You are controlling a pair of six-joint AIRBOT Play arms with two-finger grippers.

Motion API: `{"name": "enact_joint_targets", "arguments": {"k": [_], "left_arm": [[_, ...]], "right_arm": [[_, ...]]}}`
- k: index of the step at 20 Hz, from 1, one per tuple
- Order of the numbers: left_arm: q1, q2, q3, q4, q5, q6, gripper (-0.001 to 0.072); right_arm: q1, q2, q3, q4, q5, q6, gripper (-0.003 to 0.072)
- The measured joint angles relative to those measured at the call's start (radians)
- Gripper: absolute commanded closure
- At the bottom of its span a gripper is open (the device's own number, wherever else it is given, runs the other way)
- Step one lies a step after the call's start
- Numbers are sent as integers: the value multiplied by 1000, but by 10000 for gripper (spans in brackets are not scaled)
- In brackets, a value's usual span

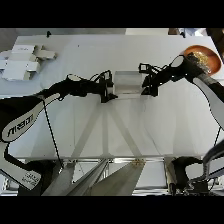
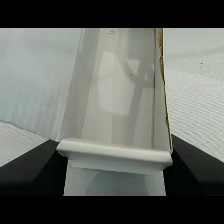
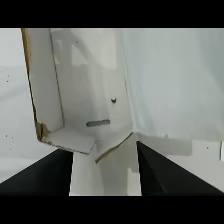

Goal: Fold the box and place the chain.

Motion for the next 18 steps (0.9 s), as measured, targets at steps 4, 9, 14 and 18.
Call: {"name": "enact_joint_targets", "arguments": {"k": [4,9,14,18], "left_arm": [[0,0,0,0,0,0,329],[0,0,0,2,-2,3,329],[0,0,0,2,3,0,329],[0,0,0,0,5,-3,329]], "right_arm": [[9,-3,0,31,-5,-6,422],[12,-3,0,46,39,-7,458],[12,-3,0,98,50,-8,447],[12,-3,0,164,34,-8,281]]}}
